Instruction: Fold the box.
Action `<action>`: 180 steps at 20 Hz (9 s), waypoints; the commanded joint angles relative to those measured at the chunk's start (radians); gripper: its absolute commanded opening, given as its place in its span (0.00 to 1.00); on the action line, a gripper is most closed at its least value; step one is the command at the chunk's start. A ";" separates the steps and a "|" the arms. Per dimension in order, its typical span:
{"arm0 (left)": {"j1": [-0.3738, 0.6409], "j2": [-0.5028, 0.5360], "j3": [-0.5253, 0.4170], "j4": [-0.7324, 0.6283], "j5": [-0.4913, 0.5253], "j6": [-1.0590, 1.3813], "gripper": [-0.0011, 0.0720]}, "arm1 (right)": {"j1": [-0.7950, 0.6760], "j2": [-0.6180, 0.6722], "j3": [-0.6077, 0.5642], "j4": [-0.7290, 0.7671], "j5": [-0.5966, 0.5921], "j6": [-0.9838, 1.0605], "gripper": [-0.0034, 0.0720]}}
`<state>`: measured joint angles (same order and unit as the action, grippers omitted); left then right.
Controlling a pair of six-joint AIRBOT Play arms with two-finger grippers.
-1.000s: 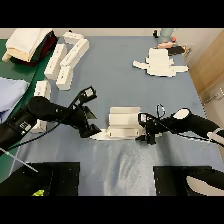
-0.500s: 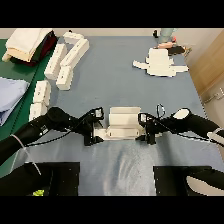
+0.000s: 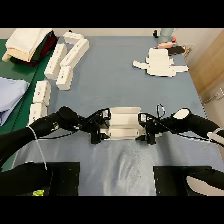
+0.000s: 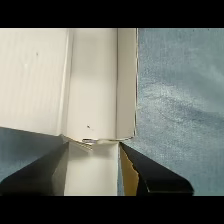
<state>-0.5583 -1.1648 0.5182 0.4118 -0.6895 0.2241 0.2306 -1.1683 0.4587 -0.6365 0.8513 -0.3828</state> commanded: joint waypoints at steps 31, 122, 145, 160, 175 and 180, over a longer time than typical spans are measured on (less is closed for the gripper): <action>-0.033 0.254 0.006 0.508 0.006 -1.087 0.04 | 0.000 0.001 0.000 0.000 0.000 0.000 0.72; -0.396 -0.275 0.562 1.033 -0.408 -2.599 0.56 | 0.000 0.000 0.000 0.000 0.000 0.000 0.72; -0.496 -0.386 0.659 1.186 -0.511 -2.739 0.04 | 0.000 0.000 0.000 0.000 0.000 0.000 0.72; -0.493 -0.385 0.753 1.185 -0.671 -2.663 0.77 | 0.000 0.000 0.000 0.000 0.000 0.000 0.72; -0.457 -0.385 1.024 1.170 -0.940 -2.075 0.04 | 0.000 0.000 0.000 0.000 0.000 0.000 0.72; -0.315 -0.213 0.832 0.930 -0.830 -1.702 0.03 | 0.000 0.000 0.001 0.000 0.000 0.000 0.72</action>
<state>-0.9375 -1.4685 1.4494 1.4727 -1.5837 -1.7359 0.2306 -1.1683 0.4587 -0.6369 0.8513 -0.3832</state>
